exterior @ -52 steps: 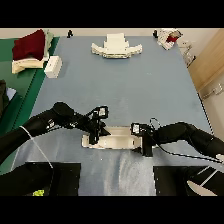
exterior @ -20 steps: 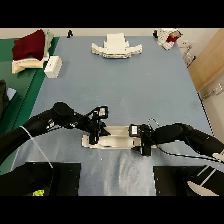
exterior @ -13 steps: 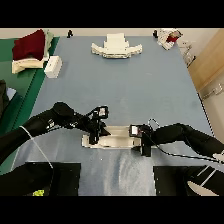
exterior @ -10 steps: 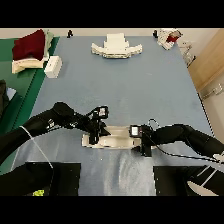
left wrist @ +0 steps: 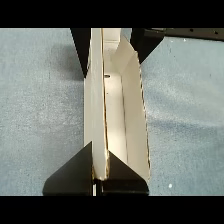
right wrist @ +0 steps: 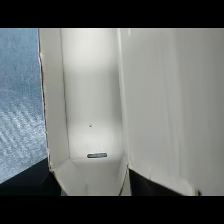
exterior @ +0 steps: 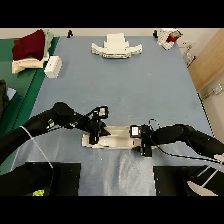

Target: Fold the box.

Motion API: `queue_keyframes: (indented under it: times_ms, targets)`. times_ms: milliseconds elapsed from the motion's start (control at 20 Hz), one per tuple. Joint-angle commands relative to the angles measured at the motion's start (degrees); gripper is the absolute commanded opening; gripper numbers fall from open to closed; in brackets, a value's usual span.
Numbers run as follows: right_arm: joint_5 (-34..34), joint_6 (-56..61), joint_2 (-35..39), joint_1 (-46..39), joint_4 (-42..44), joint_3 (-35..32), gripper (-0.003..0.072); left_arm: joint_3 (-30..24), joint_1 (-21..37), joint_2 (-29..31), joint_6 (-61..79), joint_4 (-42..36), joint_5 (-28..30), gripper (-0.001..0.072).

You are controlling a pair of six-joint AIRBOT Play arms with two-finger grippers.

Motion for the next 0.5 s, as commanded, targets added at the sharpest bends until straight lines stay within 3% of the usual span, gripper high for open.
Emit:
queue_keyframes:
  times_ms: [0, 450]
  targets:
    - [0.15, 0.0, 0.04, 0.07, 0.13, 0.04, 0.0545, 0.07, 0.0, -0.02, 0.07, 0.0, 0.0, 0.0013]
    - [0.15, 0.0, 0.04, 0.07, 0.13, 0.04, 0.0545, 0.02, -0.02, -0.04, -0.02, -0.55, -0.72, 0.0012]
